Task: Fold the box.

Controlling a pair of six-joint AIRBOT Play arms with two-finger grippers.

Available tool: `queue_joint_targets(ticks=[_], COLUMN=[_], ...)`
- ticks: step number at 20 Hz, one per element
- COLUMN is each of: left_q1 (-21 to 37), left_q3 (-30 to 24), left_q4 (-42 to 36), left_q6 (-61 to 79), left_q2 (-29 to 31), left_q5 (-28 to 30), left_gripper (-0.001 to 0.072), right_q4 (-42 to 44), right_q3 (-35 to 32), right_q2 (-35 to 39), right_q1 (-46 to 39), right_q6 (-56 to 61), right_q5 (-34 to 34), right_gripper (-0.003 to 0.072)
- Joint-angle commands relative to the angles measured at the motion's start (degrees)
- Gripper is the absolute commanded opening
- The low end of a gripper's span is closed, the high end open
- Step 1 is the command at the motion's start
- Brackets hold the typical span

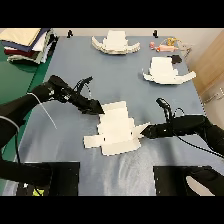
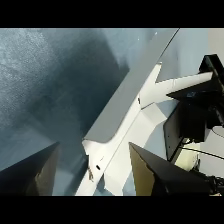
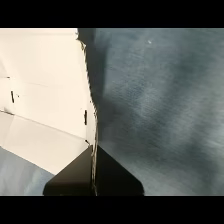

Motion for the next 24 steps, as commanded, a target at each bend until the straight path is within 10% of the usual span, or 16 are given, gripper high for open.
queue_joint_targets(ticks=[1, 4, 7, 14, 15, 18, 24], left_q1=[0.2, -0.1, -0.6, -0.6, -0.7, -1.8, -2.3], left_q3=[1.6, 2.0, 2.2, 2.2, 2.2, 2.2, 2.4], left_q4=[-1.1, -3.7, -5.0, -5.7, -6.1, -7.7, -8.1], left_q6=[1.7, 7.3, 12.4, 15.3, 16.3, 19.1, 22.4], left_q2=[-5.9, -8.2, -8.2, -8.2, -8.2, -8.2, -8.2], left_q5=[-1.0, -5.5, -8.7, -10.6, -10.6, -9.9, -8.4], left_gripper=[0.0643, 0.0642, 0.0350, 0.0329, 0.0135, 0.0014, 0.0018], right_q4=[-0.1, -0.2, -0.2, -0.2, -0.2, -0.2, -4.3], right_q3=[-0.1, -0.1, -0.1, -0.1, -0.1, -0.1, 0.1], right_q2=[0.1, 0.1, 0.1, 0.1, 0.1, 0.1, 0.1], right_q1=[1.8, 1.8, 1.8, 1.8, 1.8, 1.8, 1.8], right_q6=[0.9, 0.9, 0.9, 0.9, 0.8, 0.8, 0.8], right_q5=[1.6, 1.6, 1.6, 1.6, 1.6, 1.6, 2.1], right_gripper=[0.0003, 0.0003, 0.0003, 0.0004, 0.0003, 0.0003, 0.0137])
